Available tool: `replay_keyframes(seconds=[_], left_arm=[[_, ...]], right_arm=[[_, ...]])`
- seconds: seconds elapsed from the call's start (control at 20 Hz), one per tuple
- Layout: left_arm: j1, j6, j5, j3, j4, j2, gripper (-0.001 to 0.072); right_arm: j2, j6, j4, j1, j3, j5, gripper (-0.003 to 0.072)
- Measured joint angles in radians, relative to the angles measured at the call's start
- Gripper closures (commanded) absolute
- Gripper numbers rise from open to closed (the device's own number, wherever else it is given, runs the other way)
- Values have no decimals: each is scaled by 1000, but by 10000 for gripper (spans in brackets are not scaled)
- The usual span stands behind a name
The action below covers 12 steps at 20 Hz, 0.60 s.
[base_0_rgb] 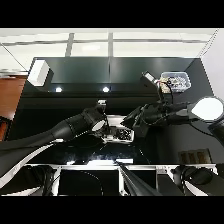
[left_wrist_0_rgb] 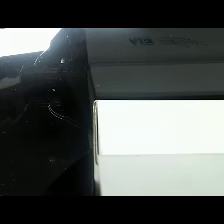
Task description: Fold the box and place the chain.
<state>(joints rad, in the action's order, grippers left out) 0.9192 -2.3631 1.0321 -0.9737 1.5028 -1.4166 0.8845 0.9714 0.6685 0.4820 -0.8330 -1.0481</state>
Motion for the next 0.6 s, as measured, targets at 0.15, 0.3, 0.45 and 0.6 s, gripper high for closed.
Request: replay_keyframes(seconds=[0.15,0.3,0.45,0.6], left_arm=[[0,-1,-1,0,0,0,678],[0,-40,-1,0,0,0,668],[-1,-90,-1,-13,-1,0,266],[-15,-48,40,-72,2,5,266]], right_arm=[[-23,15,93,-50,-19,-43,398],[-72,32,182,-168,-51,-119,400],[-112,40,224,-293,-65,-175,400],[-127,44,242,-363,-70,-200,400]])
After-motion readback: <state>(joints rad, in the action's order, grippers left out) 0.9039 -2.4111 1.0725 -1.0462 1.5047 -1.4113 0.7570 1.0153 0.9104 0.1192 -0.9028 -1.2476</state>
